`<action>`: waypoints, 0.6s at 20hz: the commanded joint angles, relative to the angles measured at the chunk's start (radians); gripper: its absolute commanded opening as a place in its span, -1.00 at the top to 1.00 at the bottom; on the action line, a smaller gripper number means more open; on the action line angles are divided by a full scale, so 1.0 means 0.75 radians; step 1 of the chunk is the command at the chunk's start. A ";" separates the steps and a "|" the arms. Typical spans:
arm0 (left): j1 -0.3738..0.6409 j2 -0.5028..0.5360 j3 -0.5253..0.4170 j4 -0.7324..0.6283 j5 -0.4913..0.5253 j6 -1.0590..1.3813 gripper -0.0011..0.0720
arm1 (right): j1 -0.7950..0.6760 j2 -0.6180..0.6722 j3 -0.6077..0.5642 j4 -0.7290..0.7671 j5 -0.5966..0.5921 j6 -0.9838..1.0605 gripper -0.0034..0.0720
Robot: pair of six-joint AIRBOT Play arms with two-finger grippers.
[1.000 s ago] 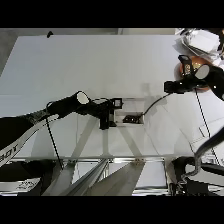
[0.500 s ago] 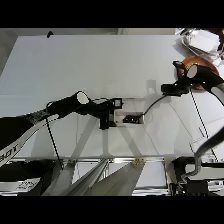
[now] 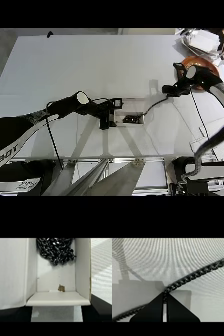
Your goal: Fold the box and place the chain.
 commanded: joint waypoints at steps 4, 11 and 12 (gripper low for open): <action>0.002 0.001 0.001 0.001 0.000 0.000 0.08 | 0.001 0.197 0.001 0.003 0.035 -0.068 0.86; -0.001 0.001 0.001 0.001 0.000 0.001 0.08 | 0.098 0.717 0.001 0.013 0.260 -0.173 0.86; -0.001 0.001 0.001 0.001 0.000 0.001 0.08 | 0.138 0.786 0.001 0.014 0.283 -0.172 0.86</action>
